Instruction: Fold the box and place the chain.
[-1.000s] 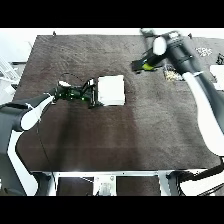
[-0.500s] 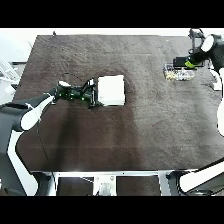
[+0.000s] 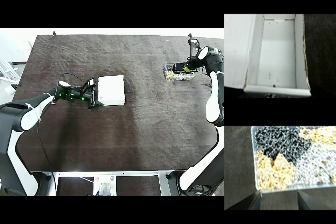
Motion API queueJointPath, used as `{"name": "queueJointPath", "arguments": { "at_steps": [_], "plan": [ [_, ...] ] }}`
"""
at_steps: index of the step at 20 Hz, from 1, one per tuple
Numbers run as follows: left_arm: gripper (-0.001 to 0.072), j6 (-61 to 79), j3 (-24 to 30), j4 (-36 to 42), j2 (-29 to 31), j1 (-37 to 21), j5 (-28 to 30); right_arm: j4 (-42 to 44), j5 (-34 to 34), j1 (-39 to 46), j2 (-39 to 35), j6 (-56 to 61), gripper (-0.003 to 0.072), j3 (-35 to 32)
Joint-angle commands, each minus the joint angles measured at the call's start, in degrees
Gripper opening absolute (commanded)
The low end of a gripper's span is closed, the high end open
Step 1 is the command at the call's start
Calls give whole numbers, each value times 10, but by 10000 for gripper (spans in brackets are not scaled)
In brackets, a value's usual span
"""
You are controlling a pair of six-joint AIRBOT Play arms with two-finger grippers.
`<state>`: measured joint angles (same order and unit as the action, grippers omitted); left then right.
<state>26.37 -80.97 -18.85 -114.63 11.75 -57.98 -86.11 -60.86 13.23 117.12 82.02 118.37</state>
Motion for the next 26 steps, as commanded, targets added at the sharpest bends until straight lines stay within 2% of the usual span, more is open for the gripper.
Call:
{"name": "queueJointPath", "arguments": {
  "at_steps": [1, 7, 10, 13, 14, 16, 19, 23, 26],
  "plan": [
    [468, 0, 0, 0, 0, 0, 3, 26, 31, 1, 27, -15, 509, 7],
    [467, 0, 0, 0, 0, 0, 3, 32, 50, -3, 51, -17, 476, 6],
    [468, 0, 0, 0, 0, 0, 3, 32, 52, -8, 56, -17, 366, 6],
    [468, 0, 0, 0, 0, 0, 3, 32, 52, -14, 53, -17, 194, 6],
    [468, 0, 0, 0, 0, 0, 3, 32, 51, -16, 53, -17, 68, 6],
    [468, 0, 0, 0, 0, 0, 3, 32, 45, -18, 51, -12, 8, 6],
    [468, 0, 0, 0, 0, 0, 3, 21, 45, -20, 31, -5, 4, 6],
    [468, 0, 0, 0, 0, 0, 3, -45, 42, -27, -29, 20, 1, 6],
    [468, 0, 0, 0, 0, 0, 3, -52, 0, -35, -79, 19, 2, 6]
  ]
}}
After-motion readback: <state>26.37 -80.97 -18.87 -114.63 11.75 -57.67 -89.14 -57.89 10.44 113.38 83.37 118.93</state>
